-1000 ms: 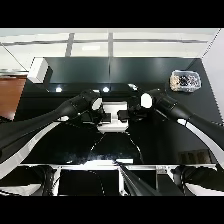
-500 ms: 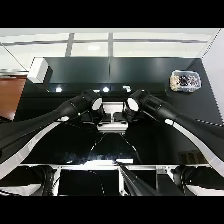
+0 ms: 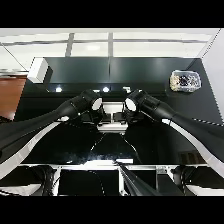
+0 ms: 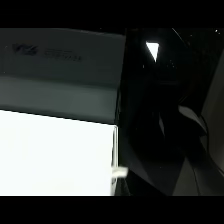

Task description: Fold the box and place the chain.

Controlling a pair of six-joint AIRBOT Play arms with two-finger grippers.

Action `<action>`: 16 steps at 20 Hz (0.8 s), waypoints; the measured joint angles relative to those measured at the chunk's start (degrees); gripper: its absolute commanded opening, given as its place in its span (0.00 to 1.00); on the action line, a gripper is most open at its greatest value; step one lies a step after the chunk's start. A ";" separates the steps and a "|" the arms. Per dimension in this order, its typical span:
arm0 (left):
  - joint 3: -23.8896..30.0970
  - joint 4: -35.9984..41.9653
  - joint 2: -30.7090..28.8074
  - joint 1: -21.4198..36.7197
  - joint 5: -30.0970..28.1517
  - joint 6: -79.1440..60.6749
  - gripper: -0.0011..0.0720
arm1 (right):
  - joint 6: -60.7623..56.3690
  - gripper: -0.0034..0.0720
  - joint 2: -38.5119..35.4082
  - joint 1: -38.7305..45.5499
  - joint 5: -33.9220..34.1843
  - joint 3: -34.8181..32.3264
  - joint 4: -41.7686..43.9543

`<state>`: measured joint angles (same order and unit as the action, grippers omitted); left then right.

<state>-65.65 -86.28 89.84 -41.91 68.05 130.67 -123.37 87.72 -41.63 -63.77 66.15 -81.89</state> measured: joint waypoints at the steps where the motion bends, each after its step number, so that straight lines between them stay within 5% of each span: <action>1: 0.00 0.00 0.00 0.00 0.02 0.00 0.05 | -0.24 0.37 0.24 0.00 -0.02 0.00 -0.02; 15: 0.00 0.02 0.00 0.00 0.04 0.00 0.05 | -4.61 0.36 1.99 0.00 -0.17 0.00 -0.02; 16: 0.00 0.00 0.00 0.00 0.07 -0.02 0.05 | -4.70 0.16 1.99 0.00 -0.17 0.00 -0.02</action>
<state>-65.65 -86.28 89.84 -41.91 68.12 130.65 -128.07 89.71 -41.63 -63.94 66.15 -81.91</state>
